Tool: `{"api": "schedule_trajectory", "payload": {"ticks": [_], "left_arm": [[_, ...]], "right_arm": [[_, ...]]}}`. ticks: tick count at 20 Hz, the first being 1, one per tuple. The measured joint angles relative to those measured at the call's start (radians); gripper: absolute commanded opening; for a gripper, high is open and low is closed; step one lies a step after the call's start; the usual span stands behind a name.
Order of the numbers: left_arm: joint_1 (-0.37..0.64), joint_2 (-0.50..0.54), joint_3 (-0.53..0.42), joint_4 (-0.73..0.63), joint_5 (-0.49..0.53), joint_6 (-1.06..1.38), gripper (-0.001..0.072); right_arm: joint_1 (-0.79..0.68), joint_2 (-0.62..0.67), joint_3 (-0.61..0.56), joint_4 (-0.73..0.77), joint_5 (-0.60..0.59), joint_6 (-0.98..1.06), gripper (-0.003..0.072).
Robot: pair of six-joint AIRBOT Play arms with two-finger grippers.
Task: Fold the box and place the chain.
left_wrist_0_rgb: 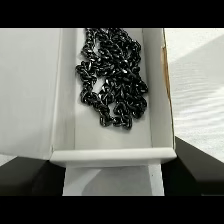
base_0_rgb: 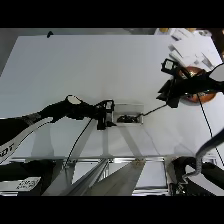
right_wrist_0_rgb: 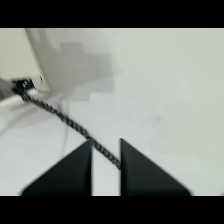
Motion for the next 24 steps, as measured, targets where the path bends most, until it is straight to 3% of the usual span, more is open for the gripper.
{"api": "schedule_trajectory", "payload": {"ticks": [2, 4, 5, 20, 24], "left_arm": [[0.000, 0.000, 0.000, 0.000, 0.000, 0.000, 0.0207], [0.000, 0.000, 0.000, 0.000, 0.000, 0.000, 0.0207], [0.000, 0.000, 0.000, 0.000, 0.000, 0.000, 0.0207], [0.000, 0.000, 0.000, 0.000, 0.000, 0.000, 0.0207], [0.000, 0.000, 0.000, 0.000, 0.000, 0.000, 0.0207]], "right_arm": [[0.007, -0.053, -0.007, -0.031, -0.003, -0.020, 0.0070], [0.024, -0.108, -0.019, -0.048, -0.017, -0.033, 0.0189], [0.030, -0.134, -0.027, -0.053, -0.026, -0.036, 0.0191], [0.045, -0.272, -0.111, -0.089, -0.142, -0.172, 0.0152], [0.045, -0.294, -0.111, -0.087, -0.146, -0.176, 0.0021]]}}
